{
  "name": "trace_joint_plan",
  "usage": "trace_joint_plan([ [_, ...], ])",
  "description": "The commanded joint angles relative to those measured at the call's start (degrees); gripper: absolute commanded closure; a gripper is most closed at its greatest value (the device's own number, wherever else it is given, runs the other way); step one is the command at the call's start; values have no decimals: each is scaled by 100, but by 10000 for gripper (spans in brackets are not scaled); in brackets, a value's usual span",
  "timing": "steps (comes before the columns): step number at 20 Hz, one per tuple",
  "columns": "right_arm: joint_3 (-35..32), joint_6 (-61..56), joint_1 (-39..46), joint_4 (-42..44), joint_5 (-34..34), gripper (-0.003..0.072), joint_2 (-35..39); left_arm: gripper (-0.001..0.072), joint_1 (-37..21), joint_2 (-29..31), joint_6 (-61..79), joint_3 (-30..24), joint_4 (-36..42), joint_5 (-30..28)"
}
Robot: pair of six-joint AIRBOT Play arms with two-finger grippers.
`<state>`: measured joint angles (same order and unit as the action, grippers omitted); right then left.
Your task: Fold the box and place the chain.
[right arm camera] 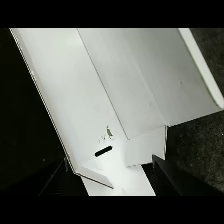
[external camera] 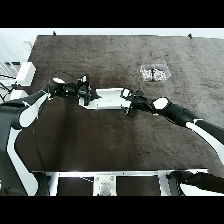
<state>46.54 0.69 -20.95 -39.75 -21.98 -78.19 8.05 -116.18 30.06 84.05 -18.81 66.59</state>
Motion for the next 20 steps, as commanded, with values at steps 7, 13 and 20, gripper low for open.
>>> trace_joint_plan([
  [7, 721, 870, 549, 531, -1353, 52, -496, 690, 0, 4, 0, -2, -4, -2],
  [13, 885, 1270, 702, 745, -1567, 42, -756, 690, 0, 4, 0, -2, -4, -7],
  [20, 1451, 1307, 1010, 824, -2122, 41, -1196, 690, 0, 4, 0, -2, -4, -7],
])
